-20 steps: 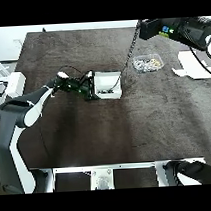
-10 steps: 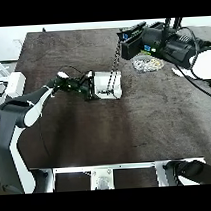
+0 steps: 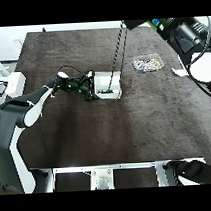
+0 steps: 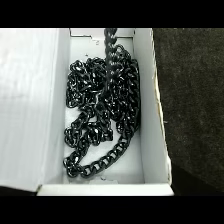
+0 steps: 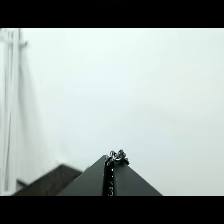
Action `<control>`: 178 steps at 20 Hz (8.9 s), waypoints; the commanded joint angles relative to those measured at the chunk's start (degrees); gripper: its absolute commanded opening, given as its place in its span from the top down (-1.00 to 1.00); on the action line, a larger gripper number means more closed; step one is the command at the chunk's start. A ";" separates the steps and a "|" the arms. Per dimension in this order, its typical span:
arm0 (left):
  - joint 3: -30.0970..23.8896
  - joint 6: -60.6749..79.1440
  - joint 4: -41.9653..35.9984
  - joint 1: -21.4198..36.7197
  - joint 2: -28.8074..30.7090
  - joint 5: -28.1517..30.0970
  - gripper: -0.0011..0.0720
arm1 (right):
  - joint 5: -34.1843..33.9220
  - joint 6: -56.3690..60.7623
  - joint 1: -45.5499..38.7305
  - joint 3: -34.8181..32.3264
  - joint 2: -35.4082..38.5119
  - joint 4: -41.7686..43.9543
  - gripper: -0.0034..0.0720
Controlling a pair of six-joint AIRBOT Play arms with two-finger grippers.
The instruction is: Fold the box and place the chain.
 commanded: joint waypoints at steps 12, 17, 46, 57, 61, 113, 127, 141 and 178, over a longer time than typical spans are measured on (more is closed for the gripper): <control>0.00 0.00 0.00 -0.04 0.02 0.02 -0.27 | -13.73 -0.52 -0.70 1.49 -5.68 -4.09 0.89; 0.00 0.00 0.00 -0.04 0.02 0.00 -0.27 | -13.79 -0.52 -1.66 2.71 -7.72 -4.48 0.90; 0.00 0.00 0.00 -0.04 0.02 0.02 -0.27 | 0.90 14.78 0.17 -28.09 -18.14 -3.78 0.89; 0.00 0.00 0.00 -0.04 0.02 0.02 -0.27 | 0.46 14.53 -1.68 -26.12 -21.35 -3.87 -0.40; 0.00 0.00 0.00 -0.04 0.02 0.02 -0.27 | -0.42 11.85 -3.76 -25.73 -11.45 -6.32 -0.40; 0.00 -0.02 0.00 -0.04 0.02 0.00 -0.27 | 73.94 -57.55 -20.92 17.27 -45.11 36.44 0.10; 0.00 0.00 0.00 -0.04 0.02 0.02 -0.27 | 72.96 -58.86 -19.37 17.25 -46.34 32.15 -0.40; 0.00 0.00 0.00 -0.04 0.02 0.02 -0.27 | 70.27 -60.13 -19.12 18.58 -46.75 32.24 -0.40; 0.00 0.00 0.00 -0.04 0.02 0.02 -0.27 | 57.42 -85.70 -20.22 -1.36 -39.17 44.68 -0.19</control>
